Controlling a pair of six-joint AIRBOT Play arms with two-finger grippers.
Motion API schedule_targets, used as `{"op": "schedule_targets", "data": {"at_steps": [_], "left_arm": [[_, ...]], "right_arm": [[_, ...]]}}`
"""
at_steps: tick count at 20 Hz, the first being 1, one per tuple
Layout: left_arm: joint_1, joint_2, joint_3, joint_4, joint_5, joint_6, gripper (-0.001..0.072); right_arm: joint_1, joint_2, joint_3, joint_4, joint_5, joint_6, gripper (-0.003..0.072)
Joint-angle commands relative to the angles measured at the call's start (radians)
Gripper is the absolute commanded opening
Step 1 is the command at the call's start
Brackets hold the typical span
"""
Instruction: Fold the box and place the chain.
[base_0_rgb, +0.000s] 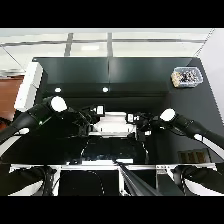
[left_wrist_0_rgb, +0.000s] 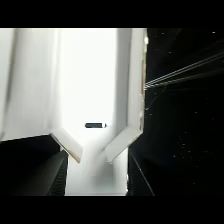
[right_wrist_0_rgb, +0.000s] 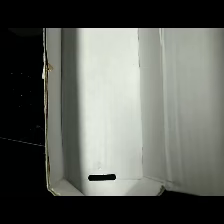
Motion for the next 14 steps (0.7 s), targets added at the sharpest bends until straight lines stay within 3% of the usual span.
{"op": "schedule_targets", "data": {"at_steps": [1, 7, 11, 13, 14], "left_arm": [[-0.009, -0.004, -0.024, -0.003, 0.006, 0.000, 0.0439], [-0.011, -0.004, -0.031, 0.014, 0.088, 0.000, 0.0413], [-0.012, -0.004, -0.031, 0.004, 0.087, 0.000, 0.0410], [-0.012, -0.004, -0.032, -0.008, 0.067, 0.000, 0.0248], [-0.012, -0.004, -0.032, -0.008, 0.068, 0.000, 0.0227]], "right_arm": [[0.000, -0.001, 0.000, 0.000, 0.000, 0.000, 0.0399], [0.000, -0.001, 0.000, 0.000, 0.000, 0.000, 0.0399], [0.000, -0.001, 0.000, 0.000, 0.000, 0.000, 0.0399], [0.000, -0.001, 0.000, 0.000, 0.000, 0.000, 0.0399], [0.000, -0.001, 0.000, 0.000, 0.000, 0.000, 0.0399]]}}
